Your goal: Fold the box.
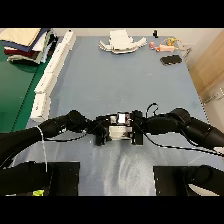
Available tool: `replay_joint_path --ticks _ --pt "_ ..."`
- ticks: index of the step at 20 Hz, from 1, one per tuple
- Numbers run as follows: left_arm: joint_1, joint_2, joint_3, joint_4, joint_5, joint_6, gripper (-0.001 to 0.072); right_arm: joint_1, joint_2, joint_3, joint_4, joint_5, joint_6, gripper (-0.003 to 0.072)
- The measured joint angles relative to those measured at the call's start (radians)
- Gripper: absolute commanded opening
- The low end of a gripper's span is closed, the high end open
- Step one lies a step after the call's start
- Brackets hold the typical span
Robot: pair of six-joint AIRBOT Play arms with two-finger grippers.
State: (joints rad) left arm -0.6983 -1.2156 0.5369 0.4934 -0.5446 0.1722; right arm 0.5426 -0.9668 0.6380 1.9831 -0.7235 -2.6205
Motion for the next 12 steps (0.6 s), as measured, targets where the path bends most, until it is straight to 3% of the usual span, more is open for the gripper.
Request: replay_joint_path --ticks 3,4,8,9,10,11,12 --pt "0.0 0.0 0.0 0.0 0.0 0.0 0.0405 0.0 0.0 0.0 0.004 -0.002 0.002 0.0404" --pt "0.0 0.0 0.0 0.0 0.0 0.0 0.0405 0.0 0.002 0.0 0.005 -0.002 0.002 0.0476" --pt "0.0 0.0 0.0 0.0 0.0 0.0 0.0405 0.0 0.043 0.0 0.005 -0.011 0.053 0.0464" --pt "0.0 0.0 0.0 0.0 0.0 0.0 0.0405 0.0 0.061 0.0 0.005 -0.018 0.082 0.032" --pt "0.0 0.0 0.0 0.0 0.0 0.0 0.0405 0.0 0.08 0.0 0.005 -0.028 0.129 0.0052" --pt "0.0 0.0 0.0 0.0 0.0 0.0 0.0405 0.0 0.097 0.0 0.005 -0.041 0.179 0.0003" --pt "0.0 0.0 0.0 0.0 0.001 0.0 0.0405 0.0 0.109 -0.003 0.011 -0.048 0.236 0.0002"
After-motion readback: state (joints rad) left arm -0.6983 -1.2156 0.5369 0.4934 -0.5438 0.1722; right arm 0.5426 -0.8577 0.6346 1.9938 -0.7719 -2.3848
